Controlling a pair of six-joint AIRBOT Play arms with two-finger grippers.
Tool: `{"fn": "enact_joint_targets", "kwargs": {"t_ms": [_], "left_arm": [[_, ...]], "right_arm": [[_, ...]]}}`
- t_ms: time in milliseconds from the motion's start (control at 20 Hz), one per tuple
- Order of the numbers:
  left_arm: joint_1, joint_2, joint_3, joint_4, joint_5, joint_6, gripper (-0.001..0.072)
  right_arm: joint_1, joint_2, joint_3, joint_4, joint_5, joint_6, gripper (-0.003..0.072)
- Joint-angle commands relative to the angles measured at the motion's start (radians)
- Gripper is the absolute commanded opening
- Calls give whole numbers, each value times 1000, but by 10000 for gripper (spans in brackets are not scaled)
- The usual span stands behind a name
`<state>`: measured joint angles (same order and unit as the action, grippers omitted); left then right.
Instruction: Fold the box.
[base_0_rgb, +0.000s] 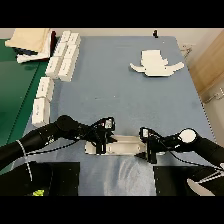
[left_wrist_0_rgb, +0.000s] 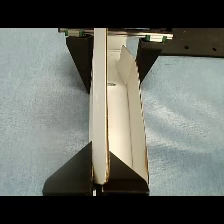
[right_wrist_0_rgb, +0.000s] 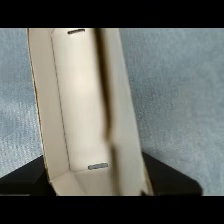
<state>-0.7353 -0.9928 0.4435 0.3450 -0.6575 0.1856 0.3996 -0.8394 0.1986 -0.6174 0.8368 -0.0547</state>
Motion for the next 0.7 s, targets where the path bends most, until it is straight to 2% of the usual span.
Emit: {"fn": "enact_joint_targets", "kwargs": {"t_ms": [0, 650], "left_arm": [[0, 0, 0, 0, 0, 0, 18], [0, 0, 0, 0, 9, 3, 18]], "right_arm": [[1, -2, -1, -4, 3, 1, 601], [1, -2, 0, -3, 2, 1, 601]]}}
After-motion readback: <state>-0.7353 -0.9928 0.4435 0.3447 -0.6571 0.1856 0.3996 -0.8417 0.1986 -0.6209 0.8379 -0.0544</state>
